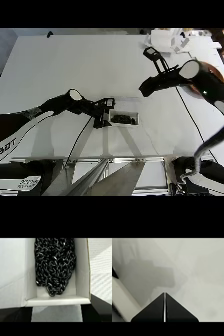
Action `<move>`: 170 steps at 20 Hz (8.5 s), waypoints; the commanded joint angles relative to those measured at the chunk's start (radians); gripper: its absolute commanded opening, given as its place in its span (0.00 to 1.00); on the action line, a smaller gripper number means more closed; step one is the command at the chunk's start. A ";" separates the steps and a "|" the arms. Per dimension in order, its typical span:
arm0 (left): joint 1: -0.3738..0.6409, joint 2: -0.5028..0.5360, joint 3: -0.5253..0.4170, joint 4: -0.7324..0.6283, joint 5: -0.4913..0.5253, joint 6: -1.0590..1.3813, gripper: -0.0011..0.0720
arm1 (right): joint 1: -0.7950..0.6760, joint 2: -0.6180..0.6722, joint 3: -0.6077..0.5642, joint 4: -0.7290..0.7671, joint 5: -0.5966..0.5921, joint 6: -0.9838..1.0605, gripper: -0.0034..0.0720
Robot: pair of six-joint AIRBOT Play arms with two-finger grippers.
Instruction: Fold the box and place the chain.
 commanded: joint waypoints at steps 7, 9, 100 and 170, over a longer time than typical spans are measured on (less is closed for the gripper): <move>0.000 0.000 0.000 0.000 0.000 0.000 0.25 | 0.027 -0.068 -0.003 0.234 0.179 -0.339 0.07; 0.000 0.000 0.000 0.000 0.000 0.000 0.25 | 0.027 -0.025 -0.040 0.273 0.214 -0.455 0.07; 0.000 0.000 0.000 0.000 0.000 0.000 0.25 | 0.269 0.134 -0.256 0.319 -0.098 -0.578 0.06; 0.000 0.000 0.000 0.000 -0.004 0.000 0.25 | -0.253 0.457 -0.354 -0.460 0.355 0.501 0.07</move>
